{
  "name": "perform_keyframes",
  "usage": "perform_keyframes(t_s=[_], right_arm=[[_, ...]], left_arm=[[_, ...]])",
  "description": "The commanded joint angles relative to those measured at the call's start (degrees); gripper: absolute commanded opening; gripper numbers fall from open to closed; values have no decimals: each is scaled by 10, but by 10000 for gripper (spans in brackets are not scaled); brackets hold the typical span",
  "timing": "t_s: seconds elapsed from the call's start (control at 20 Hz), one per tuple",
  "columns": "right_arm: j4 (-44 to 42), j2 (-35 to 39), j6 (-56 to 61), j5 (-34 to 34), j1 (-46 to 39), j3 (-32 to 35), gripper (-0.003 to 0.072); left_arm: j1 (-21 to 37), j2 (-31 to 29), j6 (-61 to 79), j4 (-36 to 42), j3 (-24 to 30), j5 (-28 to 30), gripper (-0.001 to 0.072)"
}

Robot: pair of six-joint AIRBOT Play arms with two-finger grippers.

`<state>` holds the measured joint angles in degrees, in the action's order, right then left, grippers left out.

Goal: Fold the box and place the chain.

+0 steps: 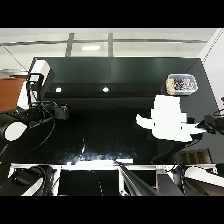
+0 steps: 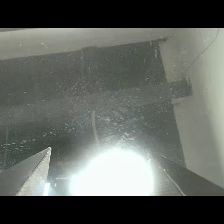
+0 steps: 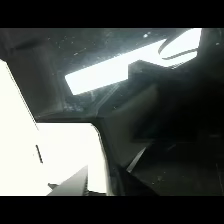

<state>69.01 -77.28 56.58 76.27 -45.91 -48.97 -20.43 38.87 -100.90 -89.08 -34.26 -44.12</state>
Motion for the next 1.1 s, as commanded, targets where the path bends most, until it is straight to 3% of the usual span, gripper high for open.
perform_keyframes(t_s=[0.0, 0.05, 0.45, 0.85, 1.05], right_arm=[[-17, -4, -29, 13, 0, -1, 136], [-32, -4, -43, 22, 0, -1, 29], [-104, 2, -63, 70, 93, -1, 28], [-188, 8, 1, 71, 236, 0, 28], [-225, 49, 1, 45, 290, 4, 28]], left_arm=[[0, 0, 0, 2, 0, 0, 707], [0, 0, 0, 2, 0, 0, 707], [0, 0, 0, 14, 0, 0, 707], [0, 5, 0, 16, 0, 4, 707], [0, 16, 0, 31, 0, 2, 707]])
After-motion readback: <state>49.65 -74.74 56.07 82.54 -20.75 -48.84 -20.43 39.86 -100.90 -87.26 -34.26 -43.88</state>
